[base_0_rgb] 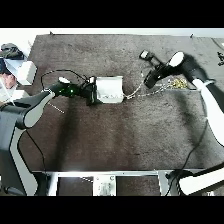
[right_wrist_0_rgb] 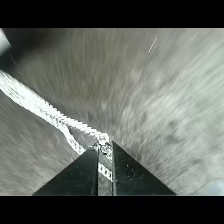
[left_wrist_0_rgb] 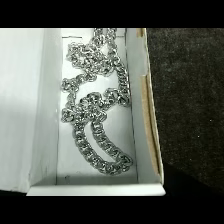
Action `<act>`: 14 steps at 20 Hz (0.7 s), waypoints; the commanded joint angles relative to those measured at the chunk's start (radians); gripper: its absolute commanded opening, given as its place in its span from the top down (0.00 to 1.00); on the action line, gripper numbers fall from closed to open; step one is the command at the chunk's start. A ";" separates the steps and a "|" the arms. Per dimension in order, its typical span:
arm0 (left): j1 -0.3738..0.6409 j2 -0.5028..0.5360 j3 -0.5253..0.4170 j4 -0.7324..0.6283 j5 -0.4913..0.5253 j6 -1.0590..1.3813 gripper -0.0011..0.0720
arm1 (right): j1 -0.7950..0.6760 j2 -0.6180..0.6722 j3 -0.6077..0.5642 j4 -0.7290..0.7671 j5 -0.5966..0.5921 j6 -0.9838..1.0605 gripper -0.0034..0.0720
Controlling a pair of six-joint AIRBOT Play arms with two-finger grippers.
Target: Fold the box and place the chain.
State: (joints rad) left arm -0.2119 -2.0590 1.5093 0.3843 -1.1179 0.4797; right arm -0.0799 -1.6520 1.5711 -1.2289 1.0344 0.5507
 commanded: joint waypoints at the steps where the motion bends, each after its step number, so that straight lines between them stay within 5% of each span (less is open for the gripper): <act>1: 0.000 0.000 0.000 0.000 0.000 0.000 0.66 | 0.042 0.150 0.000 0.108 0.006 -0.016 0.99; 7: 0.000 0.000 0.000 0.000 0.000 0.000 0.66 | 0.244 0.302 0.001 0.108 -0.169 0.003 0.99; 14: 0.000 0.000 0.000 0.000 0.000 0.000 0.66 | 0.378 0.260 0.005 0.107 -0.272 0.045 0.99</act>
State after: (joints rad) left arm -0.2119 -2.0590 1.5093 0.3840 -1.1183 0.4793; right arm 0.2573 -1.3735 1.5761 -1.1217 0.8017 0.5770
